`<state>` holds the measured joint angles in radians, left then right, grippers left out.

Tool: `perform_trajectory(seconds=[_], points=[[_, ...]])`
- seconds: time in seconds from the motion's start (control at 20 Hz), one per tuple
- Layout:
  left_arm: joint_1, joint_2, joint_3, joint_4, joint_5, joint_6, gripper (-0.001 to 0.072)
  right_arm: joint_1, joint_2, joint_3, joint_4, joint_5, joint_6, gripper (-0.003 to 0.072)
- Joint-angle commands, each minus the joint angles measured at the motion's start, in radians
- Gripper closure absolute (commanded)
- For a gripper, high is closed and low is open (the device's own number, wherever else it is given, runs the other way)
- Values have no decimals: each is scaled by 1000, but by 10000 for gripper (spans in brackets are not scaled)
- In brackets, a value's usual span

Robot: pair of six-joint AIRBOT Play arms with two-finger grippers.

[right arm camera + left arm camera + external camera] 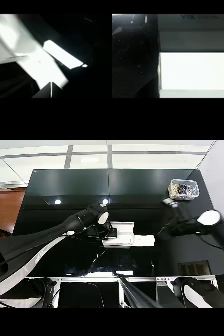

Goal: Fold the box and place the chain.

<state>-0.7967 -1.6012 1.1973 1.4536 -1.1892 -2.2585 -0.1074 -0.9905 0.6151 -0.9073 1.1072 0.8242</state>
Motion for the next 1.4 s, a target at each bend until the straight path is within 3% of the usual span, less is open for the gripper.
perform_trajectory(seconds=[0.0, 0.15, 0.5, 0.75, 1.05, 1.1, 1.15, 1.2, 1.35], points=[[1, 0, 0, 0, 4, 0, 679, -309, -7, -63, 1, 18, 300, 671], [1, 0, 0, 0, 3, 0, 679, -370, -104, -143, 140, 34, 290, 671], [1, 0, 0, 0, 3, 0, 679, -106, -337, -161, 414, 32, 38, 671], [1, 0, 0, 0, 4, 0, 679, 21, -351, -158, 532, -11, -75, 670], [1, 0, 0, 0, 3, 0, 679, 20, -350, -126, 537, 100, -145, 669], [1, 0, 0, 0, 3, 0, 679, 20, -350, -114, 536, 109, -145, 605], [1, 0, 0, 0, 3, 0, 679, 20, -350, -103, 537, 117, -145, 252], [1, 0, 0, 0, 3, 0, 679, 20, -350, -92, 537, 125, -145, -2], [1, 0, 0, 0, 3, 0, 678, 38, -350, -66, 546, 156, -144, -3]])
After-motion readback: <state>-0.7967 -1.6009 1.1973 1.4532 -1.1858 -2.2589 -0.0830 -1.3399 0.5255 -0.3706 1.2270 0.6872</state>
